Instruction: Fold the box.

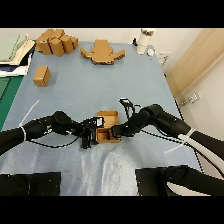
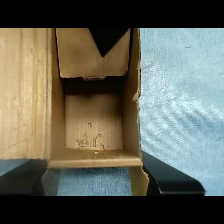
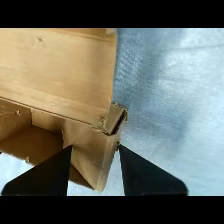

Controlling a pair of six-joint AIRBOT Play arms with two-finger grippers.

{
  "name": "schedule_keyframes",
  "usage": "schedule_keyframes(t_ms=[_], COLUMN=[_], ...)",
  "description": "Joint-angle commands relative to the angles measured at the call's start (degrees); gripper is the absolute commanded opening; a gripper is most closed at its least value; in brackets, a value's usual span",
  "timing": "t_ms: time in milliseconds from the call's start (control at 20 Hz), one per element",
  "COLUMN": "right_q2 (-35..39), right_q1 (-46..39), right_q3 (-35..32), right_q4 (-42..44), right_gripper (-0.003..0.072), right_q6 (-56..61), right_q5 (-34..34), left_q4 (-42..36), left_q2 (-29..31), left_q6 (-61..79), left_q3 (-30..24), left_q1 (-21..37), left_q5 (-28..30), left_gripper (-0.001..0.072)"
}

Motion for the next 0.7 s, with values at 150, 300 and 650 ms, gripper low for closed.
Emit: schedule_keyframes(t_ms=[150, 300, 650], right_q2=[-6.9, -10.4, -13.4], right_q1=[7.0, 10.0, 11.3], right_q3=[8.2, 11.2, 12.9], right_q4=[-11.2, -13.6, -19.8], right_gripper=[0.046, 0.046, 0.0456], right_q6=[15.2, 20.2, 27.5], right_q5=[-8.2, -10.8, -15.5], left_q4=[0.0, 0.0, 0.0], left_q2=[0.0, 0.0, 0.0], left_q6=[0.0, 0.0, 0.0], left_q3=[0.0, 0.0, 0.0], left_q1=[0.0, 0.0, 0.0], left_q5=[0.0, 0.0, 0.0], left_gripper=[0.0468, 0.0468, 0.0468])
